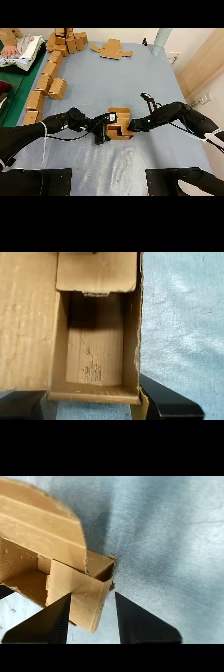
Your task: Fold the box.
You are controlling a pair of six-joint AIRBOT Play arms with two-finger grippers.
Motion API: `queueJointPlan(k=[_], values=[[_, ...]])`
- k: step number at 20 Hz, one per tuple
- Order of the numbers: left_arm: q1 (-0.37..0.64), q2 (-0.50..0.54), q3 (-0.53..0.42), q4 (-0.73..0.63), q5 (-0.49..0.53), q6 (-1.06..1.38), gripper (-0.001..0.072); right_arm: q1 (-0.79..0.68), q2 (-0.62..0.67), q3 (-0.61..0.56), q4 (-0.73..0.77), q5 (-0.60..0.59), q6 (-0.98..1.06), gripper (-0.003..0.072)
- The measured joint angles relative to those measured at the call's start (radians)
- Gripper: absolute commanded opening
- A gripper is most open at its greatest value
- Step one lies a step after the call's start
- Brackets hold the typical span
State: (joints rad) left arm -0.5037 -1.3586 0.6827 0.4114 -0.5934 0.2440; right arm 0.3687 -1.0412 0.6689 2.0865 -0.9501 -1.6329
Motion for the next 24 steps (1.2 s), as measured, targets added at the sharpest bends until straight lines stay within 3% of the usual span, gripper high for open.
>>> queueJointPlan(k=[6, 13, 21, 23, 24], values=[[0.0, 0.0, 0.0, 0.0, 0.0, 0.0, 0.0521, 0.185, -0.073, 0.105, -0.261, -0.008, 0.318, 0.0451], [0.0, 0.0, 0.0, 0.0, 0.0, 0.0, 0.0521, 0.344, -0.225, 0.257, -0.491, -0.168, 0.654, 0.0451], [0.0, 0.0, 0.0, 0.0, 0.0, 0.0, 0.0521, 0.378, -0.31, 0.291, -0.563, -0.237, 0.809, 0.0446], [0.0, 0.0, 0.0, 0.0, 0.0, 0.0, 0.0521, 0.38, -0.327, 0.293, -0.566, -0.237, 0.819, 0.0351], [0.0, 0.0, 0.0, 0.0, 0.0, 0.0, 0.0521, 0.38, -0.334, 0.293, -0.568, -0.238, 0.822, 0.0344]])
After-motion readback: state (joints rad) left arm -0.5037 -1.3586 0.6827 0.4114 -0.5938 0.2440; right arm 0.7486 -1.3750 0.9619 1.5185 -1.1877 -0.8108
